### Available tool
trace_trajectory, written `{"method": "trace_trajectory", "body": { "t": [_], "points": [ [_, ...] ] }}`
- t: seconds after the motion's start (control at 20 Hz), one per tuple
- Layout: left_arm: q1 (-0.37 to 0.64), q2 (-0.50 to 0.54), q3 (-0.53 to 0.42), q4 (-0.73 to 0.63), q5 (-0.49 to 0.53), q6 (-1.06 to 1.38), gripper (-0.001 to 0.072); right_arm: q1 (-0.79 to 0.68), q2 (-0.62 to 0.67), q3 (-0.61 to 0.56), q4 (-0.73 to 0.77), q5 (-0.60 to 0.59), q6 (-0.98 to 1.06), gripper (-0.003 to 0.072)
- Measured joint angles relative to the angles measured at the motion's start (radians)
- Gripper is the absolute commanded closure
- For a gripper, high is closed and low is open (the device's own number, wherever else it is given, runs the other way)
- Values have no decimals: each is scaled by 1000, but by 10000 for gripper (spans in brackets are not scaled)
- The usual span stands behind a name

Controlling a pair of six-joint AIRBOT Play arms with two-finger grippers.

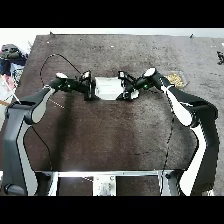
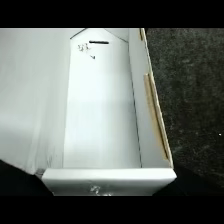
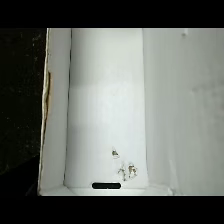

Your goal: Fold the box and place the chain.

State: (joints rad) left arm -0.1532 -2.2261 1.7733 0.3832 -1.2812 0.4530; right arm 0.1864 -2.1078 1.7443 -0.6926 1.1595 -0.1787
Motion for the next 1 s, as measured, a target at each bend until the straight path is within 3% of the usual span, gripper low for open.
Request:
{"method": "trace_trajectory", "body": {
  "t": [0.45, 0.55, 0.8, 0.9, 1.0],
  "points": [
    [-2, -5, 0, -8, 5, 1, -6, 0, 0, 0, 0, 0, 0, 148],
    [-2, -5, 0, -8, 5, 1, 74, 0, 0, 0, 0, 0, 0, 148],
    [-2, -5, 0, -8, 5, 1, 76, 0, 0, 0, 0, 0, 2, 148],
    [-2, -5, 0, -8, 3, 1, 231, 0, 0, 0, 1, -2, 2, 148],
    [-2, -5, 0, -9, 0, 0, 240, 0, 0, 0, 1, -1, 1, 148]
  ]
}}
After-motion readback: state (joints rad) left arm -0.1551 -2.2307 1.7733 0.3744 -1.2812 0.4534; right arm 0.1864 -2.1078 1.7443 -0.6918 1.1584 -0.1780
